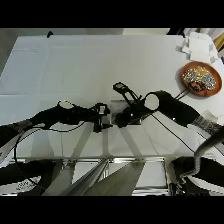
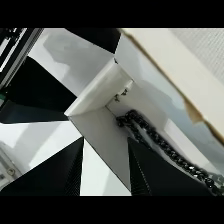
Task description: Fold the box and place the chain.
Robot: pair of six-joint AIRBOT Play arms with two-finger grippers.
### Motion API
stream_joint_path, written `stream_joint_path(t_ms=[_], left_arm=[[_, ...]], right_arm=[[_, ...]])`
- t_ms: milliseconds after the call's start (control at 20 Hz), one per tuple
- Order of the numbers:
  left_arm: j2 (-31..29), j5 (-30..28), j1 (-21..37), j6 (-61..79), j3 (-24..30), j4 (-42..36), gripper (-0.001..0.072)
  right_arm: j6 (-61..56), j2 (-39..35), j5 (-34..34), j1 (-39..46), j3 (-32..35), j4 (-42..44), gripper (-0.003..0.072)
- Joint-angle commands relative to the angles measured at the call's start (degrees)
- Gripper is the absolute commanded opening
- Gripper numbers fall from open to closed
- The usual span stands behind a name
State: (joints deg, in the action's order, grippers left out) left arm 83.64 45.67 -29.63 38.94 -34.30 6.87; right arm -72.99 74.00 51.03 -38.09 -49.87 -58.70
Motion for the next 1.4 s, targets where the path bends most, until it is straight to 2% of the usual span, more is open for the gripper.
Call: stream_joint_path(t_ms=[0, 150, 250, 350, 450, 550, 700, 900, 1000, 1100, 1350], left_arm=[[0.0, 0.0, 0.0, 0.0, 0.0, 0.02, 0.0071], [0.0, 0.0, 0.0, 0.0, 0.0, 0.02, 0.0071], [0.0, 0.0, 0.0, 0.0, 0.0, 0.02, 0.007], [0.0, 0.0, 0.0, 0.0, 0.0, 0.02, 0.0071], [0.0, 0.0, 0.0, 0.0, 0.0, 0.02, 0.0071], [0.0, 0.0, 0.0, 0.0, 0.0, 0.02, 0.0071], [0.0, -0.02, 0.0, 0.02, 0.0, 0.02, 0.0071], [0.0, 0.0, 0.0, 0.0, 0.0, 0.02, 0.0071], [0.0, 0.0, 0.0, 0.0, 0.0, 0.02, 0.007], [0.0, -0.02, 0.0, 0.0, 0.0, 0.02, 0.0071], [0.0, 0.0, 0.0, 0.0, 0.0, 0.02, 0.0071]], right_arm=[[-0.07, -1.22, -0.04, -0.2, 0.0, -1.03, 0.0313], [-0.07, -7.87, 2.6, 3.76, -0.11, -2.08, 0.0294], [-0.31, -14.05, 6.99, 8.35, -0.13, -5.92, 0.028], [-0.5, -19.39, 12.87, 13.75, -0.11, -12.28, 0.0175], [-0.55, -22.29, 18.27, 20.0, -0.11, -18.1, 0.017], [-0.55, -22.51, 20.04, 26.8, 0.11, -22.36, 0.017], [-4.28, -21.42, 14.03, 34.97, 1.92, -23.98, 0.0183], [-5.18, -16.65, 8.28, 41.09, 3.45, -25.09, 0.0183], [-6.54, -12.9, 5.95, 41.42, 3.45, -25.07, 0.02], [-6.54, -8.96, 3.54, 40.98, 3.45, -24.26, 0.0362], [-6.49, -1.14, 0.26, 38.1, 3.43, -24.09, 0.0364]])
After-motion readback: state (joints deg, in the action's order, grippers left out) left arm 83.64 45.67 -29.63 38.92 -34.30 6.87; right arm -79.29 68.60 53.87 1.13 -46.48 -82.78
